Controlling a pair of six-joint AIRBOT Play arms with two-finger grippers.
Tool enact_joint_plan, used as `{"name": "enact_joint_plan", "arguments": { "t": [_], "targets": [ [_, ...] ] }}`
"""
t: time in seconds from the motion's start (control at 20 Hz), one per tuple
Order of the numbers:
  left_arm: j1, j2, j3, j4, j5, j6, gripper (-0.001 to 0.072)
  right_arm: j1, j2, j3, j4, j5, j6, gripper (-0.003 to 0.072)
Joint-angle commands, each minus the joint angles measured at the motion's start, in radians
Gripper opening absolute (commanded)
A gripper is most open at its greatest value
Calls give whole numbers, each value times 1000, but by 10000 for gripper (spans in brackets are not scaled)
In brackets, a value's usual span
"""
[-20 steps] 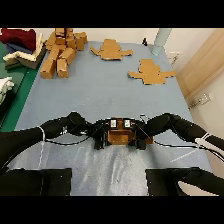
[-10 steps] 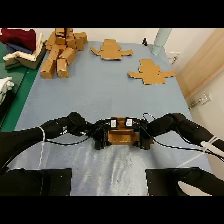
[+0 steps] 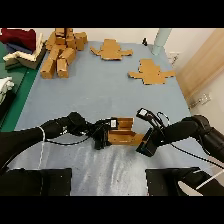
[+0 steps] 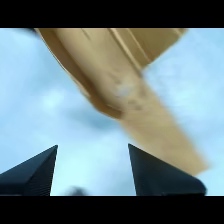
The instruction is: Fold the box.
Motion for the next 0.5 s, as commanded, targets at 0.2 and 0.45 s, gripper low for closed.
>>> {"name": "enact_joint_plan", "arguments": {
  "t": [0.2, 0.45],
  "targets": [
    [0, 0, 1, 0, -1, 0, 395, 26, -8, 0, 221, 161, 620, 209],
    [0, 0, 1, 0, 0, 0, 395, -3, -210, 151, 242, 315, 583, 3]
  ]
}}
